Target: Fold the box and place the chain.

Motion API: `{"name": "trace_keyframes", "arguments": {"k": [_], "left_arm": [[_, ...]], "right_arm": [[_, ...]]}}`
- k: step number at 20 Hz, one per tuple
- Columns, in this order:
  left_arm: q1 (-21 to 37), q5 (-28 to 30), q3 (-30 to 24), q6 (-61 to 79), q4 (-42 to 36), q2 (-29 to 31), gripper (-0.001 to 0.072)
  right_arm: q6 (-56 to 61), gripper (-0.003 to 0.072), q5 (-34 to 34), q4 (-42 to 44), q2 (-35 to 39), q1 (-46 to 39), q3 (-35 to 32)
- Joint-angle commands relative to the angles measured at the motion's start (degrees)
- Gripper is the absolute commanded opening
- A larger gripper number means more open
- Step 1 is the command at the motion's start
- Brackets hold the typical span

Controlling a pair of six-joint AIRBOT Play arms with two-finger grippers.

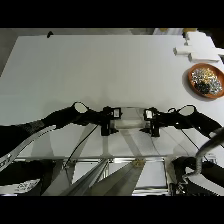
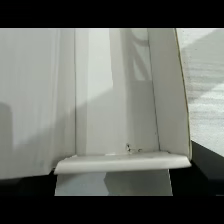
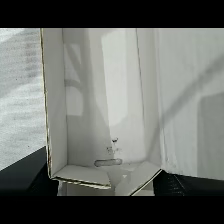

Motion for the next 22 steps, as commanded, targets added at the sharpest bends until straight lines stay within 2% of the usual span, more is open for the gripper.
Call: {"name": "trace_keyframes", "arguments": {"k": [1,2,3,5,7,10,11,14,19,22], "left_arm": [[0.02,-1.05,-0.02,0.83,-0.83,-0.02,0.0694],[0.02,-1.07,-0.02,0.81,-0.83,-0.04,0.0679],[0.02,-1.05,-0.02,0.81,-0.81,-0.04,0.0568],[0.02,-1.05,-0.02,0.81,-0.74,-0.02,0.0293],[-0.02,-1.05,0.00,0.81,-0.59,-0.02,0.0207],[-0.02,-1.42,0.00,0.33,-0.61,-0.02,0.0214],[-0.02,-2.01,-0.02,0.35,-0.63,-0.02,0.0249],[0.92,-2.71,-0.02,0.33,-1.18,0.28,0.0702],[4.68,-6.32,-0.13,0.31,-2.19,1.64,0.0699],[5.97,-6.60,-1.51,0.46,-2.69,1.62,0.0699]], "right_arm": [[-0.04,0.0337,0.02,-0.02,0.04,0.00,0.02],[-0.04,0.0337,0.02,-0.02,0.04,0.00,0.02],[-0.04,0.0337,0.02,-0.02,0.04,0.00,0.02],[-0.04,0.0337,0.02,-0.02,0.04,0.00,0.02],[-0.04,0.0337,0.02,-0.02,0.04,0.00,0.02],[-0.04,0.0337,0.02,-0.02,0.04,0.00,0.02],[-0.04,0.0337,0.02,-0.02,0.04,0.00,0.02],[-0.04,0.0337,0.02,-0.02,0.04,0.00,0.02],[-0.04,0.0337,0.02,-0.02,0.04,0.00,0.02],[-0.04,0.0337,0.02,-0.02,0.04,0.00,0.02]]}}
